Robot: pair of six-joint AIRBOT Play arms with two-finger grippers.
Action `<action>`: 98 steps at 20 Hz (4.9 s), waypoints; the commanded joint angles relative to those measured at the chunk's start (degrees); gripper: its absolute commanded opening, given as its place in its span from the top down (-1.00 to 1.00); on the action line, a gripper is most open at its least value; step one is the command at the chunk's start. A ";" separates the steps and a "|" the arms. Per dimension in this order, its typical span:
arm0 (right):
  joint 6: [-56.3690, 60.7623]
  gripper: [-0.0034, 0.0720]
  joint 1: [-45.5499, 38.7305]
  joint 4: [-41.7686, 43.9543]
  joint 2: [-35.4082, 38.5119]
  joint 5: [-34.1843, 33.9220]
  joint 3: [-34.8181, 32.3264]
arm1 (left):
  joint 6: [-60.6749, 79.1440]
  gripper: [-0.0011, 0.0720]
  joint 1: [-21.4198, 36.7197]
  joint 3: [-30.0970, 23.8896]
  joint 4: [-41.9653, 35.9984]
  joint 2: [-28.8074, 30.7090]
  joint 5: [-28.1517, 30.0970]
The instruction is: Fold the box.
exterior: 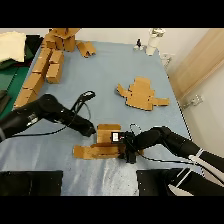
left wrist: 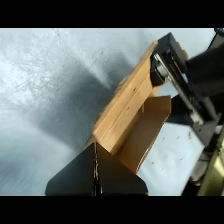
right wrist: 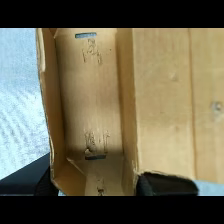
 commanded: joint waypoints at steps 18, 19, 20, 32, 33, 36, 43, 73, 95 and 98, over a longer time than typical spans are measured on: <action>0.02 -0.41 -0.02 0.00 0.02 0.02 0.07 | 38.53 -0.94 -8.61 -12.59 3.89 3.45 6.75; 0.02 -0.41 -0.02 0.00 0.02 0.02 0.07 | 38.53 -0.94 -9.16 -12.59 3.87 2.97 7.91; 0.02 -0.41 -0.02 0.02 0.02 0.02 0.07 | 38.53 -0.94 -9.70 -12.59 3.58 2.67 8.74; 0.02 -0.41 -0.02 0.00 0.02 0.02 0.07 | 37.68 -0.29 -14.73 -12.55 0.87 -0.07 14.38; 0.02 -0.41 -0.02 0.00 0.02 0.02 0.07 | 37.66 -0.29 -14.71 -12.55 0.92 -0.07 14.40; 0.02 -0.41 -0.02 0.00 0.02 0.02 0.07 | 37.62 -0.29 -14.69 -12.55 2.40 -0.11 14.95; 0.02 -0.41 -0.02 0.00 0.02 0.02 0.07 | 37.64 0.25 -14.71 -12.55 2.56 -0.09 14.91; 0.02 -0.41 -0.02 0.00 0.02 0.02 0.07 | 42.80 -0.81 -16.52 -12.55 -5.55 -0.28 18.25; 0.02 -0.41 -0.02 0.00 0.02 0.02 0.07 | -47.60 0.93 -4.31 -15.76 33.42 19.76 2.01; 0.02 -0.41 -0.02 0.00 0.02 0.02 0.07 | -41.35 0.93 0.39 -19.39 23.65 18.18 1.03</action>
